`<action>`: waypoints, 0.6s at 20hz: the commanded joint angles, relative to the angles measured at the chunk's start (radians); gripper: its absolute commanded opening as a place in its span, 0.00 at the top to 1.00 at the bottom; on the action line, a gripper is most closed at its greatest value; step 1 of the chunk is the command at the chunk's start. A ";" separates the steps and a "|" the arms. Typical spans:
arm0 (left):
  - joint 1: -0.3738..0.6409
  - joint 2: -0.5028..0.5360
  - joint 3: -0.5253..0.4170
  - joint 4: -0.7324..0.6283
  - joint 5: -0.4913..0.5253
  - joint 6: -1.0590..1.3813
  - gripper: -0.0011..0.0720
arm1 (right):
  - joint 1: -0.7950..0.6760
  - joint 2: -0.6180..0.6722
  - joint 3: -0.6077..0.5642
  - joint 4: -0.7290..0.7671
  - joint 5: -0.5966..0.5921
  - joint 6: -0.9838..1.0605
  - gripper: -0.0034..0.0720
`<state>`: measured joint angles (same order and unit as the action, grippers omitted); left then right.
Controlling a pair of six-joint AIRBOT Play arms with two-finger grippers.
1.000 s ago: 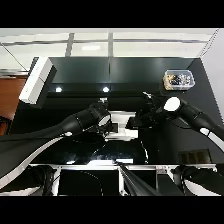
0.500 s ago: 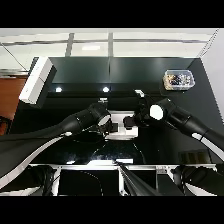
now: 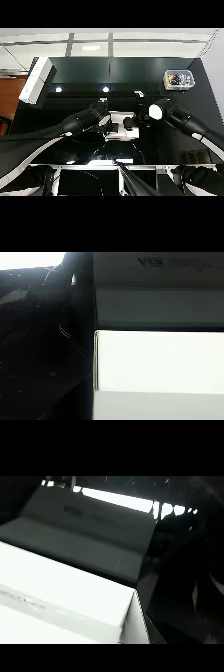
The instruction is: Fold the box and place the chain.
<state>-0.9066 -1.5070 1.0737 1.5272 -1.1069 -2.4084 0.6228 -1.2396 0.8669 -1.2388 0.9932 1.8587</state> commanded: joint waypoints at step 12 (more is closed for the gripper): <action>0.000 -0.001 0.000 0.001 -0.002 -0.002 0.94 | -0.536 0.127 0.063 0.119 0.468 -0.447 0.21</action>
<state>-0.9066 -1.5078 1.0729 1.5295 -1.1114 -2.4100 0.2241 -1.1271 0.9333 -1.0771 1.3624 1.5009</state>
